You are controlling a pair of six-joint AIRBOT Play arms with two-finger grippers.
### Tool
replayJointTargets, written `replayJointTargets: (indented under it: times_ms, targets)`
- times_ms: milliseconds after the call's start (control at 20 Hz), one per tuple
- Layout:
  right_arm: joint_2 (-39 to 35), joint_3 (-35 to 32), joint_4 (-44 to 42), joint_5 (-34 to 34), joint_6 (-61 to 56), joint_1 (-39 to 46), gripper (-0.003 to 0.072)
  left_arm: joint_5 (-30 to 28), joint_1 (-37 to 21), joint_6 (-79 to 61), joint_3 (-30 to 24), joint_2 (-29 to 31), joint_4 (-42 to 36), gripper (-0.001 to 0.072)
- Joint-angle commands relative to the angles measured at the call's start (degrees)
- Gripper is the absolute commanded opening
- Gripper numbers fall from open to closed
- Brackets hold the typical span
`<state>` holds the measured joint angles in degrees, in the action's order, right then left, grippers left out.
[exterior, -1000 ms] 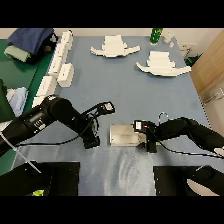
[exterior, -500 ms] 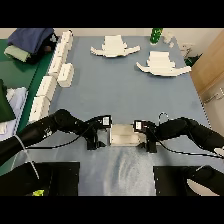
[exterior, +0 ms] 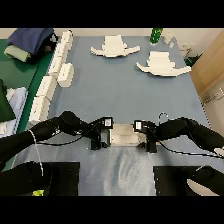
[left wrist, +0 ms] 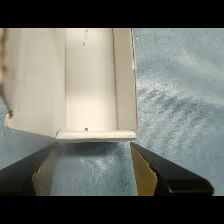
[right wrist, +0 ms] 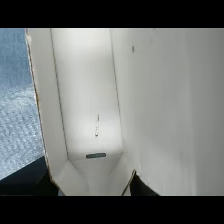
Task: Fold the box.
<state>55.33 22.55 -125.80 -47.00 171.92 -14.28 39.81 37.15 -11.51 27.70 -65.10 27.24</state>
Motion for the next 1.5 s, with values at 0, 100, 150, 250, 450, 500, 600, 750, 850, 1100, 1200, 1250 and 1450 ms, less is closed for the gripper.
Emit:
replayJointTargets:
  times_ms: [0, 100, 150, 250, 450, 500, 600, 750, 850, 1100, 1200, 1250, 1450]
  targets:
    - [0.0, 0.0, 0.0, 0.0, 0.0, 0.0, 0.0506, -2.4, 1.5, -1.2, 0.0, -0.7, -1.5, 0.0698]
    - [0.0, 0.0, 0.0, 0.0, 0.0, 0.0, 0.0506, -4.6, 2.9, -1.2, 0.0, -0.9, -2.0, 0.0698]
    - [0.0, 0.0, 0.0, 0.0, 0.0, 0.0, 0.0505, -5.4, 3.3, -1.2, 0.0, -1.5, -2.0, 0.0698]
    - [0.0, 0.0, 0.0, 0.0, 0.0, 0.0, 0.0506, -5.4, 3.6, -1.2, 0.0, -2.8, -2.0, 0.0697]
    - [0.0, 0.0, 0.0, 0.0, 0.0, 0.0, 0.0506, -6.3, 4.3, -1.1, 0.2, -3.0, -2.0, 0.0697]
    - [0.0, 0.0, 0.0, 0.0, 0.0, 0.0, 0.0506, -6.4, 4.3, -1.1, 0.2, -3.0, -2.0, 0.0696]
    - [0.0, 0.0, 0.0, 0.0, 0.0, 0.0, 0.0505, -6.4, 4.3, -1.1, 0.2, -3.0, -2.0, 0.0696]
    - [0.0, 0.0, 0.0, 0.0, 0.0, 0.0, 0.0506, -8.0, 5.6, -1.0, 0.2, -3.1, -2.0, 0.0696]
    - [0.0, 0.0, 0.0, 0.0, 0.0, 0.0, 0.0505, -8.8, 6.2, -1.0, 0.2, -3.1, -2.0, 0.0696]
    - [0.0, 0.0, 0.0, 0.0, 0.0, 0.0, 0.0506, -8.8, 6.2, -0.9, 0.2, -3.1, -2.0, 0.058]
    - [0.0, 0.0, 0.0, 0.0, 0.0, 0.0, 0.0506, -8.7, 6.2, -0.9, 0.2, -3.1, -2.0, 0.058]
    - [0.0, 0.0, 0.0, 0.0, 0.0, 0.0, 0.0505, -8.7, 6.2, -0.9, 0.2, -3.1, -1.9, 0.058]
    - [0.0, 0.0, 0.0, 0.0, 0.0, 0.0, 0.0506, -7.8, 6.2, -1.1, 0.2, -3.1, -1.8, 0.0597]
